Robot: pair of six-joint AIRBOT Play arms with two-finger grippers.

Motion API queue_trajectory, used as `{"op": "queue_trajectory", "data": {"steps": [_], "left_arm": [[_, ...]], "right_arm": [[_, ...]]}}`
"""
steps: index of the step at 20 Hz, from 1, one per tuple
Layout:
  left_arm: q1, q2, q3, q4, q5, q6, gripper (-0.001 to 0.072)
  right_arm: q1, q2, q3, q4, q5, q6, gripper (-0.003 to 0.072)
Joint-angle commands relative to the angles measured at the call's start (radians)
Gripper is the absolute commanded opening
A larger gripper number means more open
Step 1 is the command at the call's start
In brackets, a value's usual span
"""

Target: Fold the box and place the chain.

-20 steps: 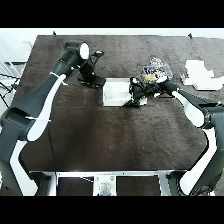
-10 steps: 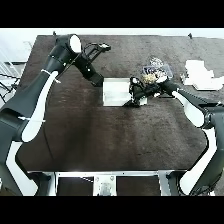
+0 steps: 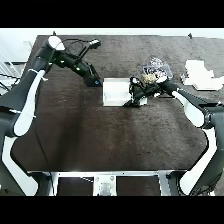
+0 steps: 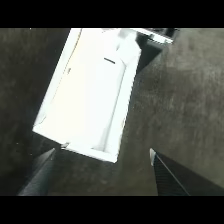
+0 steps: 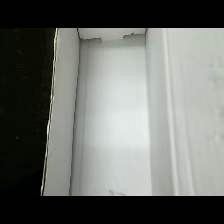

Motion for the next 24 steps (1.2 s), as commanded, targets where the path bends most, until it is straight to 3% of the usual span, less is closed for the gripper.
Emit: {"op": "queue_trajectory", "data": {"steps": [1,6,10,18,24], "left_arm": [[0.058,-0.002,-0.074,-0.04,0.002,0.234,0.072],[0.058,-0.005,-0.235,-0.057,0.18,0.421,0.072],[0.058,-0.006,-0.316,-0.103,0.222,0.57,0.072],[0.053,-0.086,-0.329,-0.181,0.274,0.649,0.072],[-0.006,-0.103,-0.329,-0.177,0.326,0.673,0.072]], "right_arm": [[0.001,0.0,0.0,0.0,0.0,0.0,0.058],[0.001,0.0,0.0,0.0,0.0,0.0,0.058],[0.001,0.0,0.0,0.0,0.0,0.0,0.058],[0.001,0.0,0.0,0.0,0.0,0.0,0.058],[0.001,0.0,0.0,0.0,0.0,0.0,0.058]]}}
